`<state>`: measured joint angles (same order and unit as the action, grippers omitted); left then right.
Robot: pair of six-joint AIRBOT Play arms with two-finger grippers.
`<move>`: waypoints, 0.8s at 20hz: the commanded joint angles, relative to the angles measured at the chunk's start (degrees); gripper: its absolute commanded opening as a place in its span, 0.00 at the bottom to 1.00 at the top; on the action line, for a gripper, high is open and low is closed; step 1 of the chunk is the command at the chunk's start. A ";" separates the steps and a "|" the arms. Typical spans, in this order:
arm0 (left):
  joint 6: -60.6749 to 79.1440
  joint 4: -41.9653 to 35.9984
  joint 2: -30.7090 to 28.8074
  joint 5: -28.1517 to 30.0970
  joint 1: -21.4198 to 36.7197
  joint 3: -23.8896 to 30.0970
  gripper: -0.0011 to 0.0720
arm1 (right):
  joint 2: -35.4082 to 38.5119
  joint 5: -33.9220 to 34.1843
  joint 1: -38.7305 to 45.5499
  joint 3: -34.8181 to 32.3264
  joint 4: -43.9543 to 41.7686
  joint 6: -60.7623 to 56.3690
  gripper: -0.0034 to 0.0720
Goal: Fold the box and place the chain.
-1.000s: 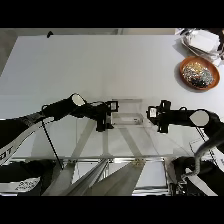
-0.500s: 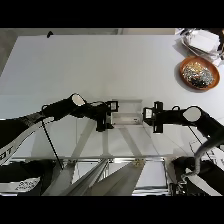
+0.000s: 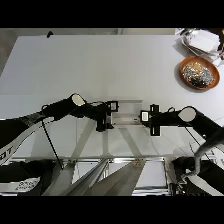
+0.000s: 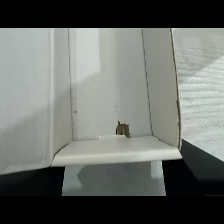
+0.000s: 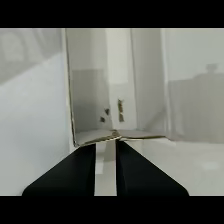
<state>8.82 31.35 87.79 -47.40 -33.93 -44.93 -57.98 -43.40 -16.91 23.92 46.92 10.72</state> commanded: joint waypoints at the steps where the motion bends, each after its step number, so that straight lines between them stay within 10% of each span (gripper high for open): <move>1: -0.07 -0.04 -0.02 0.02 0.02 0.00 0.39 | -2.21 1.68 -2.40 0.02 -1.95 -0.13 0.19; 16: -0.07 -0.02 -0.02 0.02 0.02 -0.02 0.39 | -2.75 7.89 -2.43 0.04 -5.18 1.84 0.09</move>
